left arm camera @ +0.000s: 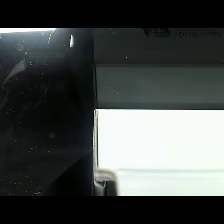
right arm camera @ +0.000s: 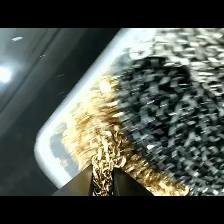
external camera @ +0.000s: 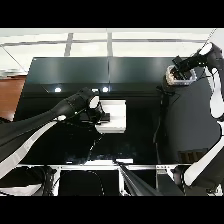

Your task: Fold the box and place the chain.

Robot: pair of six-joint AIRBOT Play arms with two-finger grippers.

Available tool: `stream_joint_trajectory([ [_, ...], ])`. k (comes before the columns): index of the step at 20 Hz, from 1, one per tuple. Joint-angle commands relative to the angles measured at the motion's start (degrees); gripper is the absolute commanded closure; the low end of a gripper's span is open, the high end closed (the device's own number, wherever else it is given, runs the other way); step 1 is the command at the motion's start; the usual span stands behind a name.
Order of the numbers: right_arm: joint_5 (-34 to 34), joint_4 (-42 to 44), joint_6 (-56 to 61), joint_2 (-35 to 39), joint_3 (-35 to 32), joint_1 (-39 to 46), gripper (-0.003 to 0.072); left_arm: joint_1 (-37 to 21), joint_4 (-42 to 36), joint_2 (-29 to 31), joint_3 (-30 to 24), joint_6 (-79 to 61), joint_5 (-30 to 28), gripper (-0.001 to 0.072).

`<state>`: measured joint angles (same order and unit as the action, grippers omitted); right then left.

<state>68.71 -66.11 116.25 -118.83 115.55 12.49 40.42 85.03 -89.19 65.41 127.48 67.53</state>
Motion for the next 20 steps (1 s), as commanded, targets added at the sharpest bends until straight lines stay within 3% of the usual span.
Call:
stream_joint_trajectory([
  [1,0.15,-0.17,-7.91,3.63,0.04,0.33,0.0671,-0.04,-0.02,0.04,0.02,0.00,-0.02,0.0681],
  [20,2.95,-0.52,-22.03,28.06,0.04,1.44,0.0671,-0.04,0.02,0.04,0.02,0.00,0.04,0.0681],
])
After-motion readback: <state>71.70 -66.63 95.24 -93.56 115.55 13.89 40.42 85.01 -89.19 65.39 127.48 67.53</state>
